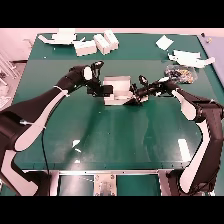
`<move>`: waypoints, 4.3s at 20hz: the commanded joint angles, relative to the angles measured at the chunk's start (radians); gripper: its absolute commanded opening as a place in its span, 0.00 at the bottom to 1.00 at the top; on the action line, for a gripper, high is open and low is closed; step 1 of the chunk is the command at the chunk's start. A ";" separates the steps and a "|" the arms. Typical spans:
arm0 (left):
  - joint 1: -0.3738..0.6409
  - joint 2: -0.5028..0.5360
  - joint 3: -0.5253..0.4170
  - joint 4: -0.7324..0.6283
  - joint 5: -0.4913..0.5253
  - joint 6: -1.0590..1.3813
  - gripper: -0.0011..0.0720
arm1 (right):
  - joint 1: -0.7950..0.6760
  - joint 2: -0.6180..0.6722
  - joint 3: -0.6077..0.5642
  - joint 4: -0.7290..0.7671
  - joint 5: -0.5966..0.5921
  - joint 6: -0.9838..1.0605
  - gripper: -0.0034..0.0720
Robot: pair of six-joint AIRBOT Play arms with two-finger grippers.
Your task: Fold the box and place the chain.
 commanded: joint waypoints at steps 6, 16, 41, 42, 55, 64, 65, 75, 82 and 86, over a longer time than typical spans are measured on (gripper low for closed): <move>-0.029 0.000 0.001 0.071 -0.008 -0.051 0.56 | 0.000 0.000 0.001 0.001 -0.002 0.000 0.68; -0.029 0.000 0.001 0.070 0.010 -0.051 0.56 | 0.000 0.000 0.001 0.001 -0.001 0.000 0.68; -0.035 -0.058 0.022 0.119 0.000 -0.257 0.79 | 0.000 0.000 0.001 0.001 -0.002 0.000 0.68; -0.035 -0.058 0.023 0.132 -0.001 -0.262 0.79 | 0.000 0.000 0.001 0.001 -0.002 0.000 0.68; -0.042 -0.154 0.243 0.232 -0.206 -0.280 0.79 | 0.000 0.000 0.001 0.001 -0.002 0.000 0.68; -0.055 -0.161 0.248 0.249 -0.235 -0.315 0.67 | 0.000 0.000 0.001 0.001 -0.002 0.000 0.68; -0.055 -0.175 0.263 0.246 -0.249 -0.317 0.67 | 0.000 0.000 0.001 0.001 -0.001 0.000 0.68; -0.064 -0.258 0.391 0.235 -0.336 -0.377 0.67 | 0.000 0.000 0.001 0.001 -0.002 0.000 0.68; -0.064 -0.267 0.391 0.244 -0.363 -0.443 0.67 | 0.000 0.000 0.001 0.001 -0.001 0.000 0.68; -0.064 -0.267 0.391 0.258 -0.359 -0.475 0.67 | 0.000 0.000 0.001 0.001 -0.002 0.000 0.68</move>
